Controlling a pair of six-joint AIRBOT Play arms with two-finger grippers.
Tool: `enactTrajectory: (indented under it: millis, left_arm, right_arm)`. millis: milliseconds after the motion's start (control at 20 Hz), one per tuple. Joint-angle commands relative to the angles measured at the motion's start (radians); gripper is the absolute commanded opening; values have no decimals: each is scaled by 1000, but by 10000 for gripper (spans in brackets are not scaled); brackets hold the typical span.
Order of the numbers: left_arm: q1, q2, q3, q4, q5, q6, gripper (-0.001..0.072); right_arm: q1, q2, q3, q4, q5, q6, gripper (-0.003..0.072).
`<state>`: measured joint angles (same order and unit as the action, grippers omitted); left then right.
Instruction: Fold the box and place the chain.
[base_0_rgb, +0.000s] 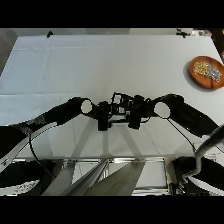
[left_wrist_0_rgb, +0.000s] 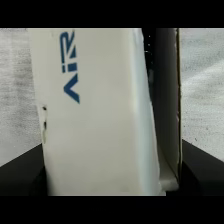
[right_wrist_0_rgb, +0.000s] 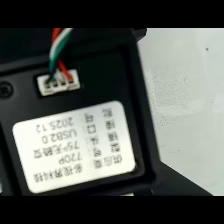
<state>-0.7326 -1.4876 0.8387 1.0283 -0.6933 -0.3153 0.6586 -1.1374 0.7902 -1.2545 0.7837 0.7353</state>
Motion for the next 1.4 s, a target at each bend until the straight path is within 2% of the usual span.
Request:
enactTrajectory:
  millis: [0,500,800,1050,1250,1300,1350]
  left_arm:
    - [0,1,0,1,0,1,276]
    - [0,1,0,1,0,1,276]
    - [0,1,0,1,0,1,276]
    - [0,1,0,1,0,1,276]
    - [0,1,0,1,0,1,276]
    - [-1,1,0,1,0,1,276]
    - [0,1,0,1,0,1,276]
  right_arm:
    - [0,-1,-20,2,-3,1,292]
    - [0,-1,-68,7,-11,3,292]
    - [1,0,-68,87,-25,27,293]
    - [1,0,-88,89,-10,27,294]
    - [0,10,-99,90,3,28,306]
    - [0,19,-99,90,1,28,345]
    - [0,32,-99,89,0,28,348]
